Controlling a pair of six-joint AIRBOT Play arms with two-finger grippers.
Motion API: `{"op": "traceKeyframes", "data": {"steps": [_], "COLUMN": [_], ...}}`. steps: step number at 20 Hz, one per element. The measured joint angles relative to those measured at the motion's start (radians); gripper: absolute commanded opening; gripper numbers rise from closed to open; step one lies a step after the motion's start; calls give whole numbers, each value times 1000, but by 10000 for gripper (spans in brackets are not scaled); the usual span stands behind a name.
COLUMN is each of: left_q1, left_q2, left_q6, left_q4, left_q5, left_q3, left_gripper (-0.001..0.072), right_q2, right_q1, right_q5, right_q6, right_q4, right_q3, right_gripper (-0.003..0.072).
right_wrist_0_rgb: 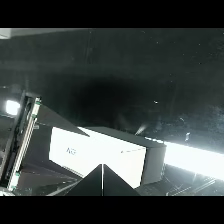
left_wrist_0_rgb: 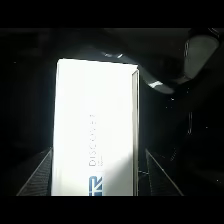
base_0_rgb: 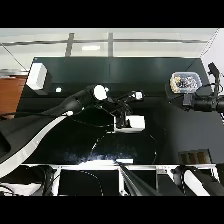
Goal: Fold the box and place the chain.
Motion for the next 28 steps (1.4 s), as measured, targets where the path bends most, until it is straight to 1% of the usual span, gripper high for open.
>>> {"op": "traceKeyframes", "data": {"steps": [9,15,20,21,22,23,26,28], "left_q1": [-14,-46,-85,-91,-95,-98,-90,-45], "left_q2": [-7,-31,-60,-64,-66,-66,-35,2], "left_q6": [-11,-13,-15,-14,-15,-26,-167,-277], "left_q4": [50,90,184,200,211,230,346,429], "left_q5": [-18,22,72,79,85,88,80,38], "left_q3": [4,4,4,4,5,8,20,24], "left_gripper": [714,714,707,662,507,412,411,411], "right_q2": [0,0,0,0,0,0,0,0], "right_q1": [0,0,0,0,0,0,0,0], "right_q5": [0,0,0,0,0,0,2,4], "right_q6": [-1,-1,-1,-1,-1,0,1,4], "right_q4": [-2,-3,-26,-29,-31,-31,-35,-36], "right_q3": [0,0,0,0,0,0,0,0], "right_gripper": [12,12,12,12,12,12,12,12]}}
